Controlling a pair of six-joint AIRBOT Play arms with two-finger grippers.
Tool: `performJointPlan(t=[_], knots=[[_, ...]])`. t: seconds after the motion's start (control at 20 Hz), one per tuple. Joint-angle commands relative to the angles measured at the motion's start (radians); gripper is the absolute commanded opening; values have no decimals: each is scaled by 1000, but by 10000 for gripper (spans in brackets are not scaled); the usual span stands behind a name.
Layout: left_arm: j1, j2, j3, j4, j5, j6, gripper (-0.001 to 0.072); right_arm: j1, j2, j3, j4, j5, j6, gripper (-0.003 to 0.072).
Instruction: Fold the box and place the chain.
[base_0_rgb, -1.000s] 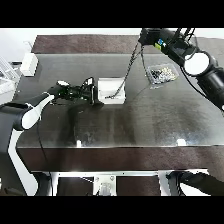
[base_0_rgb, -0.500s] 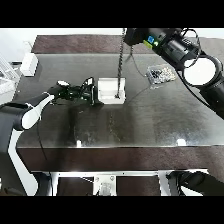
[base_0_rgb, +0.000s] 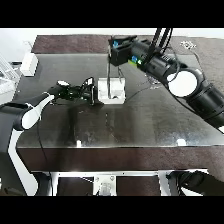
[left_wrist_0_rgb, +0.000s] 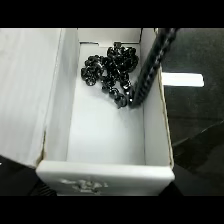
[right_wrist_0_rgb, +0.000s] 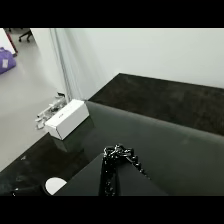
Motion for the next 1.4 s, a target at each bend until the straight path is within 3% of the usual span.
performJointPlan(t=[0.0,0.2,0.65,1.05,1.35], knots=[[1,0,0,0,0,0,393,3,-18,-89,1,-4,49,9],[1,0,0,0,0,0,393,3,-89,-174,1,-70,72,9],[1,0,0,0,0,0,393,-41,-287,-191,2,-76,137,9],[1,0,0,0,0,0,393,-52,-55,-82,-3,-88,33,9],[1,0,0,0,0,0,393,-71,-70,-128,1,-83,38,9]])
